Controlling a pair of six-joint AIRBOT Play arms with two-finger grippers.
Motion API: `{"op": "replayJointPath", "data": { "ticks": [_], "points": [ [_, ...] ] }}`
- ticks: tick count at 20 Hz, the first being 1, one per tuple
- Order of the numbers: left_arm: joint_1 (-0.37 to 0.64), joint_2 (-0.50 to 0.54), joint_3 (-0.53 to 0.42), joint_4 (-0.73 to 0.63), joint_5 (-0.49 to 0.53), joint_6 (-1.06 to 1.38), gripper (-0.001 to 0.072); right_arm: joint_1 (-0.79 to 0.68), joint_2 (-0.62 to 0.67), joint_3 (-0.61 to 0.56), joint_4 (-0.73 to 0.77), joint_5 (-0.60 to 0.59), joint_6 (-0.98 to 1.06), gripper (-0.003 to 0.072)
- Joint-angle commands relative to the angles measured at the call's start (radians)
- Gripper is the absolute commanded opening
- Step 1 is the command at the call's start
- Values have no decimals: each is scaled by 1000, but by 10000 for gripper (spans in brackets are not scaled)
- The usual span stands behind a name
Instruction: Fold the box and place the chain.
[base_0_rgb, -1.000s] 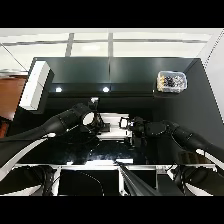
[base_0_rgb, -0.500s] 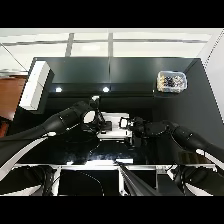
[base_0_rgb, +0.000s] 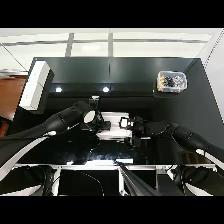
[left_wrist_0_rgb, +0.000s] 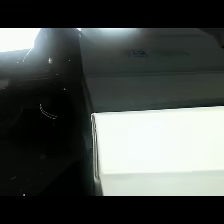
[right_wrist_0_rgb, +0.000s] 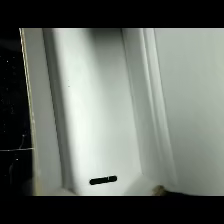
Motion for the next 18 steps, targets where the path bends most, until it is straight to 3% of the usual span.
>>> {"op": "replayJointPath", "data": {
  "ticks": [1,7,16,17,18],
  "points": [
    [3,3,1,39,-40,5,29,0,21,3,-10,3,14,713],
    [13,36,-1,83,-72,1,30,0,111,30,-233,-69,53,712],
    [15,33,-55,99,-25,-24,30,1,84,29,-104,-96,36,710],
    [15,33,-55,99,-24,-24,30,1,84,29,-104,-109,36,651],
    [15,33,-55,99,-24,-24,30,1,84,29,-104,-115,38,539]
  ]
}}
